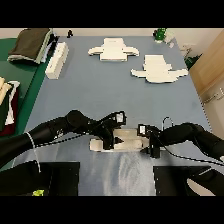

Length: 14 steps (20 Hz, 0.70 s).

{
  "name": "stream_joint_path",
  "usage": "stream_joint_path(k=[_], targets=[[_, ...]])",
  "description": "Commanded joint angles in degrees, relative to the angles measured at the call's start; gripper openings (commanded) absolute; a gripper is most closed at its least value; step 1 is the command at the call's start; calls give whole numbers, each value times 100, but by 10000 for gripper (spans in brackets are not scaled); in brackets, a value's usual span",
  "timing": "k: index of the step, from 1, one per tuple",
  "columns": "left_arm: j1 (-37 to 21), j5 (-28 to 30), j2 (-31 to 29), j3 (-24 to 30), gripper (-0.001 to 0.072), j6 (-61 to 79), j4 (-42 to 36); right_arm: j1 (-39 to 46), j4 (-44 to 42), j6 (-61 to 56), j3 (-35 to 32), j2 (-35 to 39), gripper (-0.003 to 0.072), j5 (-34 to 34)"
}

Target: Fold the box.

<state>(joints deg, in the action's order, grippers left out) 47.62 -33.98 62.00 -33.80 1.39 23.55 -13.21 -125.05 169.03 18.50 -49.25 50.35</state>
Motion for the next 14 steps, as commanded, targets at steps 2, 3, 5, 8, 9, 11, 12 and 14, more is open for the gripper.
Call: stream_joint_path(k=[2,3,5,8,9,11,12,14], targets=[[-20,96,-105,-22,485,0,-101,0,15,-2,0,4,508,-37],[-22,96,-190,-20,500,-92,-37,0,15,-2,0,4,508,-37],[-37,87,-498,-20,672,-1062,608,0,15,-2,0,4,508,-37],[-289,-490,-1224,-20,655,-3829,2404,0,15,-2,0,4,508,-37],[-428,-881,-1486,-20,568,-4922,3069,0,15,-2,0,4,508,-37],[-754,-2002,-2037,-20,16,-6725,4221,0,15,-2,0,4,508,-37],[-879,-2479,-2245,-20,16,-7169,4332,-2,15,-2,0,4,508,-37],[-933,-2920,-2457,-20,16,-7947,3696,0,15,-2,0,4,508,-37]])
